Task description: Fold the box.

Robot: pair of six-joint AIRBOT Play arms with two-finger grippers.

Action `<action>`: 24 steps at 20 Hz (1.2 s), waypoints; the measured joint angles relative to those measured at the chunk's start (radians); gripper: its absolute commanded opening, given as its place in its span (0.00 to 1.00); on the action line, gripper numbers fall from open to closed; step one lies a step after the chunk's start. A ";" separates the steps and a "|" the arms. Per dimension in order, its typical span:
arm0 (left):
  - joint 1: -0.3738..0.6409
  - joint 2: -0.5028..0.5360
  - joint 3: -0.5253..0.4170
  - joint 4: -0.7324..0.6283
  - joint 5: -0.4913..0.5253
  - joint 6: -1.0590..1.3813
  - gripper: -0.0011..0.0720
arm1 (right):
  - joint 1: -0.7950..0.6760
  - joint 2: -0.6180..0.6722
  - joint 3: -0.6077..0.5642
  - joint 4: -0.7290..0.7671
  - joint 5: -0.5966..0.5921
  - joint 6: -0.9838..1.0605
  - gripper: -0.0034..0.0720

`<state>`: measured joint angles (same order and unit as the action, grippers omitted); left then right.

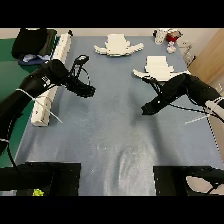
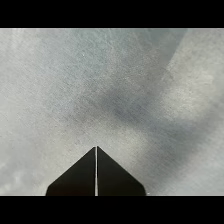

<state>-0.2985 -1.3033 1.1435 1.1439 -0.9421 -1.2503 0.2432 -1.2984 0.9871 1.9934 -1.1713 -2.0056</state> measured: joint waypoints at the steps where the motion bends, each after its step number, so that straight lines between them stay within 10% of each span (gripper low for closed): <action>1: 0.000 0.000 0.000 0.000 0.000 0.000 0.03 | 0.000 0.000 0.000 0.000 0.000 0.000 0.05; 17: 0.000 0.000 0.000 0.000 0.000 0.000 0.03 | 0.006 -0.005 0.000 0.182 0.070 0.105 0.05; 18: 0.000 0.000 0.000 0.000 0.000 0.000 0.03 | 0.005 -0.008 0.002 0.183 0.103 0.158 0.08; 20: 0.000 0.000 0.000 0.000 0.000 0.000 0.03 | -0.018 -0.024 0.028 0.159 0.175 0.252 0.43; 24: 0.000 0.000 0.000 0.000 0.000 0.000 0.03 | -0.174 -0.141 0.223 0.034 0.228 0.415 0.46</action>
<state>-0.2985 -1.3033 1.1435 1.1439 -0.9421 -1.2503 0.0692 -1.4395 1.2098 2.0274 -0.9436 -1.5909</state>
